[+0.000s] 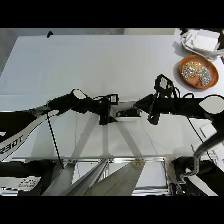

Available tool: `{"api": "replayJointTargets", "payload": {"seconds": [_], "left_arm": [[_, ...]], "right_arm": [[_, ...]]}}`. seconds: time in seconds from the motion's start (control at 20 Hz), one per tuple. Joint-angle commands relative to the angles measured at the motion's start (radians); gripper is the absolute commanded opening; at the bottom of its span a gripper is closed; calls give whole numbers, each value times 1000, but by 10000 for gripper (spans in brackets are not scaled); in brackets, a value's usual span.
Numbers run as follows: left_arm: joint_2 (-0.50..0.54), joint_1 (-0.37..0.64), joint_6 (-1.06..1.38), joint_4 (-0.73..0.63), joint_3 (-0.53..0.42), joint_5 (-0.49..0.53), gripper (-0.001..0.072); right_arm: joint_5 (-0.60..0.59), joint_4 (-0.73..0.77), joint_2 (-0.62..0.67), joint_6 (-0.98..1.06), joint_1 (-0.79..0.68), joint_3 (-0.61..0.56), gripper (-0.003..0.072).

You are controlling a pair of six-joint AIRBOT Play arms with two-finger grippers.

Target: Fold the box and place the chain.

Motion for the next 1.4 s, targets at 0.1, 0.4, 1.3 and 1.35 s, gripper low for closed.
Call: {"api": "replayJointTargets", "payload": {"seconds": [0.1, 0.4, 1.3, 1.35], "left_arm": [[0, 0, 0, 0, 0, 0, 329], [0, 0, 0, 1, 0, 0, 329], [0, 44, -35, 34, 3, -47, 329], [0, 43, -24, 35, 3, -56, 327]], "right_arm": [[-60, -30, -16, 40, 87, 1, 10], [-148, -181, -163, 245, 117, 1, 120], [-246, -185, -172, 351, 117, 1, 281], [-249, -186, -157, 351, 117, 1, 281]]}}
